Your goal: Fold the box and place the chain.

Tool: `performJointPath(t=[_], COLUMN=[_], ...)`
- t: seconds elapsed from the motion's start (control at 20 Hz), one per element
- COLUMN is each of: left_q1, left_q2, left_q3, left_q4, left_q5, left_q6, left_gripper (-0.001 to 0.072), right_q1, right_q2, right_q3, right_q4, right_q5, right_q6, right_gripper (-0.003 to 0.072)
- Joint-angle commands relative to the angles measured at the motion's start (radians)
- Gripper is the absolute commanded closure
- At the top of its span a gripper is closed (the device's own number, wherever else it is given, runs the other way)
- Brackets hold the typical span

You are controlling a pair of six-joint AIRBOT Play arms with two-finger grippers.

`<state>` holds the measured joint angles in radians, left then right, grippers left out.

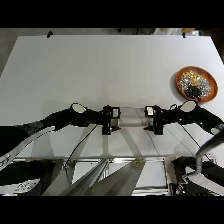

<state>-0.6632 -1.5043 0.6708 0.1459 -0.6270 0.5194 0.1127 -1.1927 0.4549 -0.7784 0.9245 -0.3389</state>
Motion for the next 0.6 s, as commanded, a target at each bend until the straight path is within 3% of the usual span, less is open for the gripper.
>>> performJointPath(t=[0.0, 0.25, 0.3, 0.35, 0.4, 0.55], left_q1=[0.001, 0.001, 0.001, 0.001, 0.001, 0.001], left_q2=[-0.001, -0.001, -0.001, -0.001, -0.001, -0.001], left_q3=[0.001, 0.001, 0.001, 0.001, 0.001, 0.001], left_q4=[0.0, 0.0, 0.0, 0.0, 0.0, 0.0], left_q5=[-0.002, -0.002, -0.002, -0.002, -0.002, -0.002], left_q6=[0.0, 0.0, 0.0, 0.0, 0.0, 0.0], left_gripper=[0.0398, 0.0398, 0.0398, 0.0398, 0.0398, 0.0398], right_q1=[0.0, 0.0, 0.0, 0.0, 0.0, 0.0], right_q2=[0.0, 0.0, 0.0, 0.0, 0.003, 0.048], right_q3=[0.0, 0.0, 0.0, 0.0, 0.0, 0.0], right_q4=[0.001, -0.014, -0.014, -0.01, -0.015, -0.079], right_q5=[0.0, 0.049, 0.039, 0.016, 0.008, 0.008], right_q6=[0.001, -0.001, -0.013, -0.006, 0.024, 0.111], right_gripper=[0.029, 0.0289, 0.0243, 0.0089, -0.0013, -0.0011])
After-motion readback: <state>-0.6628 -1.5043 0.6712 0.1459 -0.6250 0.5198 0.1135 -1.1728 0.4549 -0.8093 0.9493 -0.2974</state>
